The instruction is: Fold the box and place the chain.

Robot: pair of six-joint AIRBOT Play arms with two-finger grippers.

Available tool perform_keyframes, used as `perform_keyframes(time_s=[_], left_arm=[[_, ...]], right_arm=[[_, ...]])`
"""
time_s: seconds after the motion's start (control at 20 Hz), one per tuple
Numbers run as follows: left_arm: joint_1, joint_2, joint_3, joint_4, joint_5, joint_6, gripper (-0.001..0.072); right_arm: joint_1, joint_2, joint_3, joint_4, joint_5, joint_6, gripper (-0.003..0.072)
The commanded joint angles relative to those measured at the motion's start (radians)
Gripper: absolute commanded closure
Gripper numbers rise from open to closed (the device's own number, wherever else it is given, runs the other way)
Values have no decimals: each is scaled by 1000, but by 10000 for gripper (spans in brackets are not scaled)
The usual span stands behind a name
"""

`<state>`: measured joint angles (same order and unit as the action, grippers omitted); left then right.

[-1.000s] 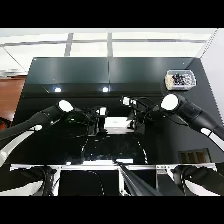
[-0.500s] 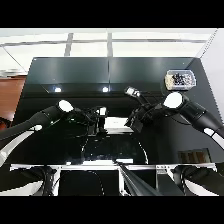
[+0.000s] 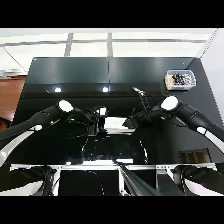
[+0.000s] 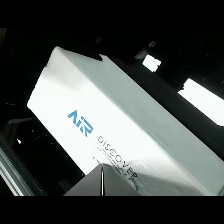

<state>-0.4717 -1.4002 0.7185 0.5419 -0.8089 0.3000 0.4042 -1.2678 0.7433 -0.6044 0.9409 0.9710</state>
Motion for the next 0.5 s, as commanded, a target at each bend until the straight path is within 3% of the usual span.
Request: perform_keyframes(time_s=[0.0, 0.2, 0.45], left_arm=[[-1, -1, 1, 0, 0, -1, 376], [-1, -1, 1, -4, 0, 0, 376], [-1, 18, 3, 1, -15, -78, 363]], right_arm=[[0, -22, -4, -28, -17, 21, 672], [-7, -19, -3, -41, -23, 27, 671], [-121, 101, 83, -72, 141, 26, 671]])
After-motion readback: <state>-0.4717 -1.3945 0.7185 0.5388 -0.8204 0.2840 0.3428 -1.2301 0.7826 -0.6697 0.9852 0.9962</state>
